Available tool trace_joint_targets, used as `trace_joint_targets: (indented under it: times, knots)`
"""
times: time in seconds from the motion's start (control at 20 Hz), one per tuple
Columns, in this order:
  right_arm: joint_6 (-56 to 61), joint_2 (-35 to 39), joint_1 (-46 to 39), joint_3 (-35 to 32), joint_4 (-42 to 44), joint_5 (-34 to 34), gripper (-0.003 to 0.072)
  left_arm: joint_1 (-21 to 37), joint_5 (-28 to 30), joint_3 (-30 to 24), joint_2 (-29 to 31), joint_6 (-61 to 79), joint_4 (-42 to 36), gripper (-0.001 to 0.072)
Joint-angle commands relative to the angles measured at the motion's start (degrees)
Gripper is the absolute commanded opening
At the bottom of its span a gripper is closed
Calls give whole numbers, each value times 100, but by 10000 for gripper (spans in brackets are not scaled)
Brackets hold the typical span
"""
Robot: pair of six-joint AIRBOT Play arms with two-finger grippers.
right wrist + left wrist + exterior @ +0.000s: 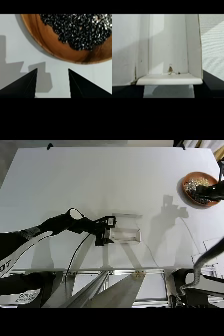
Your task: Fold the box and place the chain.
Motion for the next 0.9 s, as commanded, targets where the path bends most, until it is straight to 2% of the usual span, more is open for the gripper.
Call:
trace_joint_targets:
  times: [0.0,0.3,0.6,0.65,0.7,0.85]
  knots:
    - [-37,-848,-133,647,179,-354,385,4,2,2,4,2,2,394]
    - [-28,-1244,-133,841,809,-837,370,4,2,2,2,2,2,394]
    - [114,-1440,-133,841,765,-955,358,4,2,2,4,2,2,394]
    - [118,-1440,-133,841,761,-999,310,4,2,2,2,2,2,394]
    - [118,-1443,-133,841,756,-1023,297,4,2,2,4,2,2,394]
    - [136,-1445,-133,841,713,-1003,295,4,2,2,4,2,2,394]
